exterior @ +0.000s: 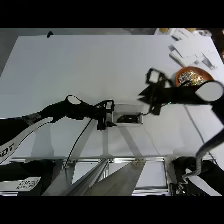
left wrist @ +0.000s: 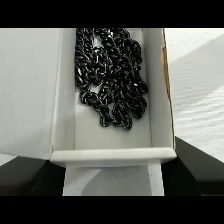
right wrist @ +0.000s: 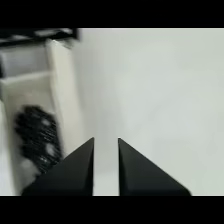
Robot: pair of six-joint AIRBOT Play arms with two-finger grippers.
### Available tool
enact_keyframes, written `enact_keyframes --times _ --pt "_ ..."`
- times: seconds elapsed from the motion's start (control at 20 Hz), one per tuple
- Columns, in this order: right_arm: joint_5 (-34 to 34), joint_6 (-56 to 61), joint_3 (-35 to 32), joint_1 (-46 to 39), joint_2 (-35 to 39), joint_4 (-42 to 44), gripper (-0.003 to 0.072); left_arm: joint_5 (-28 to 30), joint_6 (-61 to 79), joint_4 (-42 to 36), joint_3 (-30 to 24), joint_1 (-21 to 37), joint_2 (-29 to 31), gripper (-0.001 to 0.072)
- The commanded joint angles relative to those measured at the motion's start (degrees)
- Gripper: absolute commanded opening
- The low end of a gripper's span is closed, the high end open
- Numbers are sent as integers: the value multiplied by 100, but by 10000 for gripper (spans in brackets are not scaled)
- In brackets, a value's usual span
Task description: Fold the box and place the chain.
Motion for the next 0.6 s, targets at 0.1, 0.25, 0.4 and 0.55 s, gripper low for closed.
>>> enact_keyframes --times 0.1,0.25,0.4,0.55 --pt "179 -140 195 -1005 -656 -1338 23 0 2 0 0 2 2 207" --pt "197 -142 195 -855 -1408 -2184 172 0 2 0 0 2 2 207" --pt "199 -146 192 -651 -2006 -2715 188 2 2 0 0 2 2 207" --pt "170 -223 192 -415 -2415 -2855 188 0 2 0 0 2 2 207"
